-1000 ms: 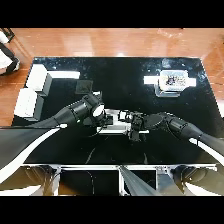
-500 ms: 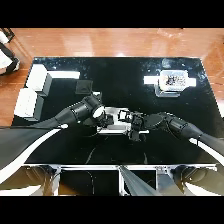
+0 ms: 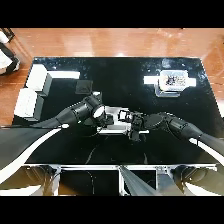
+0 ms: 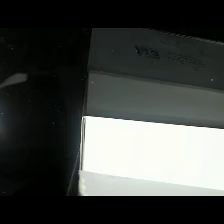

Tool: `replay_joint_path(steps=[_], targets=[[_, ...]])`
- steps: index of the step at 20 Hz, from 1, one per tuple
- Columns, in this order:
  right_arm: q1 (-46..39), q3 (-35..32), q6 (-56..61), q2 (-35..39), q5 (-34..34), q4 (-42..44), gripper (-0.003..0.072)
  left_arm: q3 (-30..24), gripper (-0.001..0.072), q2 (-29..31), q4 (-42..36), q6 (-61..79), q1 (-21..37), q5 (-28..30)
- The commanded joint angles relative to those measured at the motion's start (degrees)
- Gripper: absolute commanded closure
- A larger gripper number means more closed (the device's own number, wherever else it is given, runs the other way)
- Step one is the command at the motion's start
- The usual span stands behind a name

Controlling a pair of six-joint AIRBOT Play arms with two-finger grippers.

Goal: Fold the box and place the chain.

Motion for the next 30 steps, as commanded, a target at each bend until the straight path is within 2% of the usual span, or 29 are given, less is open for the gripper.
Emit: replay_joint_path(steps=[1, 2, 3, 6, 8, 9, 11, 17, 18, 19, 20, 21, 28, 29, 30], targets=[[0.0, 0.0, 0.0, 0.0, 0.1, 0.0, 0.0509, 0.0, 0.0422, 0.0, -0.1, 0.0, 0.0, -0.3], [0.0, 0.0, 0.0, 0.0, 0.1, 0.0, 0.0509, 0.0, 0.0432, 0.0, -0.1, 0.0, 0.0, -0.3], [0.0, 0.0, 0.0, 0.0, 0.1, 0.0, 0.0508, 0.0, 0.0477, 0.0, -0.1, 0.0, 0.0, -0.3], [0.0, 0.0, 0.0, 0.0, 0.1, 0.0, 0.0509, 0.0, 0.0491, 0.0, -0.1, 0.0, 0.0, -0.6], [0.0, 0.0, 0.0, 0.0, 0.1, 0.0, 0.0509, 0.0, 0.0587, 0.0, -0.1, 0.1, 0.0, -1.1], [0.0, 0.0, 0.0, 0.0, 0.1, 0.0, 0.0509, 0.0, 0.0589, 0.0, 0.1, 0.2, 0.0, -1.5], [0.0, 0.0, 0.0, 0.0, 0.1, 0.0, 0.0509, 0.0, 0.0687, 0.0, 0.2, 0.4, 0.0, -1.8], [0.0, 0.0, 0.0, 0.0, 0.1, 0.0, 0.0509, 0.0, 0.0687, 0.0, 0.1, 0.5, 0.0, -1.8], [0.0, 0.0, 0.0, 0.0, 0.1, 0.0, 0.0508, 0.0, 0.0684, 0.0, 0.1, 0.4, 0.0, -1.9], [0.0, 0.0, 0.0, 0.0, 0.1, 0.0, 0.0508, 0.1, 0.0621, 0.0, 0.1, 0.4, 0.0, -2.0], [0.0, 0.0, 0.0, 0.0, 0.1, 0.0, 0.0509, 0.3, 0.0440, 0.0, 0.1, 0.4, 0.0, -2.0], [0.0, 0.0, 0.0, 0.0, 0.1, 0.0, 0.0509, 0.6, 0.0314, 0.0, 0.2, 0.4, 0.0, -2.1], [0.0, 0.0, 0.0, 0.0, 0.1, 0.0, 0.0509, 2.6, 0.0316, 0.1, 3.2, 0.4, 0.0, -5.2], [0.0, 0.0, 0.0, 0.0, 0.1, 0.0, 0.0509, 2.6, 0.0324, 0.1, 3.2, 0.4, 0.0, -5.2], [0.0, 0.0, 0.0, 0.0, 0.1, 0.0, 0.0509, 2.6, 0.0370, 0.1, 3.2, 0.4, 0.0, -5.3]])
